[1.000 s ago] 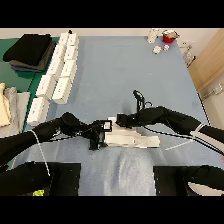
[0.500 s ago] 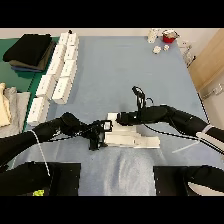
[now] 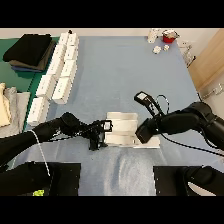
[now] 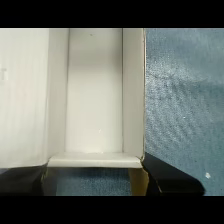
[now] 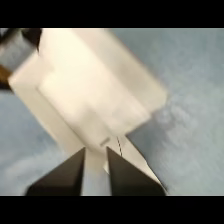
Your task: Fold the box.
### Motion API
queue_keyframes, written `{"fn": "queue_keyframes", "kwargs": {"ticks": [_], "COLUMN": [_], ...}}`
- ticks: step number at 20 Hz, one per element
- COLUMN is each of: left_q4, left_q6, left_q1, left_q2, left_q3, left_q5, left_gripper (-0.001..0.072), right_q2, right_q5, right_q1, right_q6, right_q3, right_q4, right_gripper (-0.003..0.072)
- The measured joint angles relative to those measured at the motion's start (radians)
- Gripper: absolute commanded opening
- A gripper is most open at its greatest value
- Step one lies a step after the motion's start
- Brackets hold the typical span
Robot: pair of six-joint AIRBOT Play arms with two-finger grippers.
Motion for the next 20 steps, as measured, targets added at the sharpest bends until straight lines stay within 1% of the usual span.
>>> {"fn": "queue_keyframes", "kwargs": {"ticks": [1,2,3,5,10,12,14,17,18,19,20], "left_q4": [0.000,0.000,0.000,0.000,0.000,0.000,0.000,0.000,0.000,0.000,0.000], "left_q6": [0.000,0.000,0.000,0.000,0.000,0.000,0.000,0.000,0.000,0.000,0.000], "left_q1": [0.000,0.000,0.000,0.000,0.000,0.000,0.000,0.000,0.000,0.000,0.000], "left_q2": [0.000,0.000,0.000,0.000,0.000,0.000,0.000,0.000,0.000,0.000,0.000], "left_q3": [0.000,0.000,0.000,0.000,0.000,0.000,0.000,0.000,0.000,0.000,0.000], "left_q5": [0.000,0.000,0.000,0.000,0.000,0.000,0.000,0.000,0.000,0.000,0.000], "left_gripper": [0.0521,0.0521,0.0521,0.0521,0.0521,0.0521,0.0521,0.0521,0.0521,0.0521,0.0521], "right_q2": [0.020,0.036,0.045,0.046,-0.027,-0.050,-0.069,-0.095,-0.101,-0.105,-0.108], "right_q5": [-0.037,-0.064,-0.076,-0.063,0.042,0.077,0.106,0.145,0.153,0.159,0.165], "right_q1": [0.000,0.000,0.000,0.000,0.000,0.005,0.009,0.017,0.022,0.027,0.035], "right_q6": [-0.048,-0.106,-0.159,-0.253,-0.440,-0.494,-0.530,-0.558,-0.563,-0.569,-0.571], "right_q3": [-0.015,-0.032,-0.049,-0.081,-0.115,-0.119,-0.121,-0.123,-0.123,-0.123,-0.123], "right_q4": [-0.016,-0.029,-0.040,-0.056,-0.075,-0.081,-0.093,-0.102,-0.104,-0.104,-0.104], "right_gripper": [0.0650,0.0665,0.0665,0.0665,0.0665,0.0662,0.0640,0.0638,0.0575,0.0412,0.0322]}}
